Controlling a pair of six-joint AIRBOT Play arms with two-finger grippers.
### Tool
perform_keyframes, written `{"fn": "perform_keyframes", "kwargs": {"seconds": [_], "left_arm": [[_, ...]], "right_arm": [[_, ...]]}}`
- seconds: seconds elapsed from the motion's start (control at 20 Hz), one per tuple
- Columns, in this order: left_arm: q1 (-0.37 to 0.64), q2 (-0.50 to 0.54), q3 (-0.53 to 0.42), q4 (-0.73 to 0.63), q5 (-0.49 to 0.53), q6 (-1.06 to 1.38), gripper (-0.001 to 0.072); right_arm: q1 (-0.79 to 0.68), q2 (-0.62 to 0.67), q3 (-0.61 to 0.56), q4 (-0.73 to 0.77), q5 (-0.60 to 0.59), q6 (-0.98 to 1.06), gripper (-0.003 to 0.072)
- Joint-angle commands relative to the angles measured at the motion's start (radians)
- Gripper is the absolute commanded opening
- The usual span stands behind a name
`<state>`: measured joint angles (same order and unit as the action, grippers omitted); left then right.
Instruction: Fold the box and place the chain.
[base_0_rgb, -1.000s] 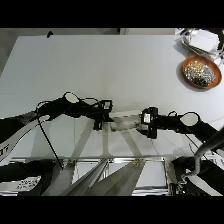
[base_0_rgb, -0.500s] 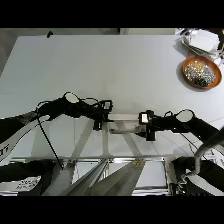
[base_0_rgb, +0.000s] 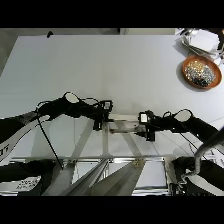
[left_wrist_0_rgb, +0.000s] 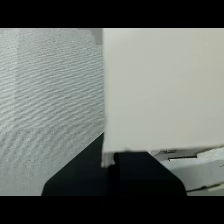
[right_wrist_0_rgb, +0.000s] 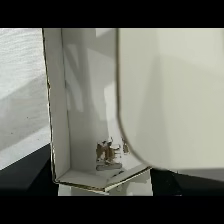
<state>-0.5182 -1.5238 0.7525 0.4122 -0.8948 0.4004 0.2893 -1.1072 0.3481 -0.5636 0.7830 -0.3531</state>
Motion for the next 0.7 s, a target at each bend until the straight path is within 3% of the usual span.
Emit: {"fn": "perform_keyframes", "kwargs": {"seconds": [0.0,0.65], "left_arm": [[-0.001,-0.001,0.0,0.0,0.0,0.0,0.0013],[-0.001,-0.001,0.0,0.0,0.0,0.0,0.0013]], "right_arm": [[0.0,-0.002,0.0,-0.028,-0.015,0.0,0.0454],[0.0,-0.001,0.0,-0.057,-0.015,0.005,0.0439]]}}
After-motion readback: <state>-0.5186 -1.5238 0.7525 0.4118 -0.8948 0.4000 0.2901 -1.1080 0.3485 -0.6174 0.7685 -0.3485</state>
